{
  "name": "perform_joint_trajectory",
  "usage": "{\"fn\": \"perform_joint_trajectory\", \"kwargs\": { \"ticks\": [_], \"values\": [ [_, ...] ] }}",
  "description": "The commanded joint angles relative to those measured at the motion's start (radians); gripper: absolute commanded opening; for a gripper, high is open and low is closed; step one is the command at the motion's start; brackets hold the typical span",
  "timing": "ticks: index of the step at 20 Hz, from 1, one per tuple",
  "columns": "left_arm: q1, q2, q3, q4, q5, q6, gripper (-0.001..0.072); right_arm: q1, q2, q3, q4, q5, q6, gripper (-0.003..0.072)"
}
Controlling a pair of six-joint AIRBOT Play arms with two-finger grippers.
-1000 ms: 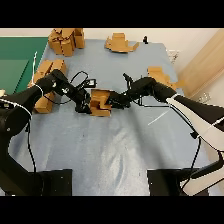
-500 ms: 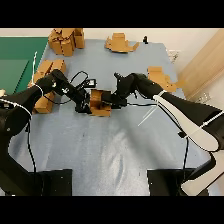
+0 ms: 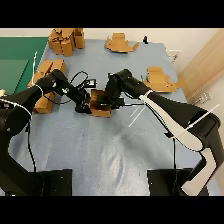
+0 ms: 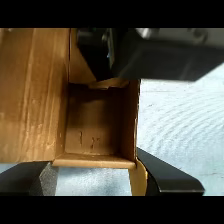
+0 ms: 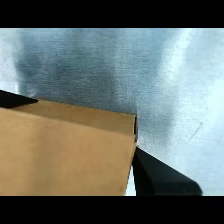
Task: Fold the box.
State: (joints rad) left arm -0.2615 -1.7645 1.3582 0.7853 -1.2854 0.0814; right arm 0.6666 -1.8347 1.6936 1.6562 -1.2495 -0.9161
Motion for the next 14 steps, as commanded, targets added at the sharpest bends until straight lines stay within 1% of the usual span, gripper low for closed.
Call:
{"fn": "perform_joint_trajectory", "kwargs": {
  "ticks": [1,5,6,8,9,12,13,14],
  "values": [
    [0.0,0.001,0.0,0.0,0.004,-0.003,0.0058,0.016,-0.051,0.069,-0.069,-0.101,0.07,0.0457],
    [0.0,0.001,0.0,0.0,0.003,-0.003,0.0059,0.027,-0.092,0.116,-0.07,-0.103,0.098,0.0455],
    [0.0,0.001,0.0,0.0,0.003,-0.003,0.0059,0.027,-0.098,0.125,-0.069,-0.102,0.097,0.0441],
    [0.0,0.001,0.0,0.0,0.003,-0.003,0.0059,0.027,-0.106,0.137,-0.07,-0.103,0.098,0.0436],
    [0.0,0.001,0.0,0.0,0.003,-0.003,0.0058,0.027,-0.109,0.142,-0.07,-0.108,0.098,0.0416],
    [0.0,0.001,0.0,0.0,0.003,-0.003,0.0059,0.029,-0.121,0.149,-0.072,-0.146,0.114,0.0415],
    [0.0,0.001,0.0,0.0,0.003,-0.004,0.0058,0.03,-0.124,0.149,-0.074,-0.152,0.115,0.0391],
    [0.0,0.001,0.0,0.0,0.003,-0.003,0.0058,0.03,-0.128,0.15,-0.075,-0.152,0.115,0.0247]
  ]
}}
